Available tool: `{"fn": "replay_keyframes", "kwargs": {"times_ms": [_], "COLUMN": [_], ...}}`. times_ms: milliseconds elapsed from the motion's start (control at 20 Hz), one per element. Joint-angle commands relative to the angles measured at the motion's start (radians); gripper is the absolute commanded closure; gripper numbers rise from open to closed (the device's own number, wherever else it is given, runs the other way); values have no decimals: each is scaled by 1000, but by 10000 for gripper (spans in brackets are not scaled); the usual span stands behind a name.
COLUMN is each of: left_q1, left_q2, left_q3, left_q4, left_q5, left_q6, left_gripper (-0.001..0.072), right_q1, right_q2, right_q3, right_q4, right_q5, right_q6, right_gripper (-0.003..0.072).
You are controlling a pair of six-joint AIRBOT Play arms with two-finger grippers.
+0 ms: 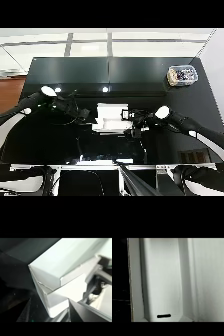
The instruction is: Fold the box and place the chain.
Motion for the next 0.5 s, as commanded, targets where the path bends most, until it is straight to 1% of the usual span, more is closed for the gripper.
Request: {"fn": "replay_keyframes", "kwargs": {"times_ms": [0,100,300,350,450], "left_q1": [-101,-132,-204,-222,-256], "left_q2": [-1,-1,-1,-1,-1], "left_q3": [57,78,120,130,143], "left_q4": [64,79,234,261,312], "left_q5": [27,32,69,77,89], "left_q6": [-125,-187,-361,-389,-457], "left_gripper": [179,180,187,230,230], "right_q1": [0,0,0,0,0], "right_q2": [0,0,0,0,0], "right_q3": [0,0,0,0,0], "right_q4": [0,0,0,0,0], "right_q5": [0,0,0,0,0], "right_q6": [0,0,0,0,0], "right_gripper": [455,455,455,455,455]}}
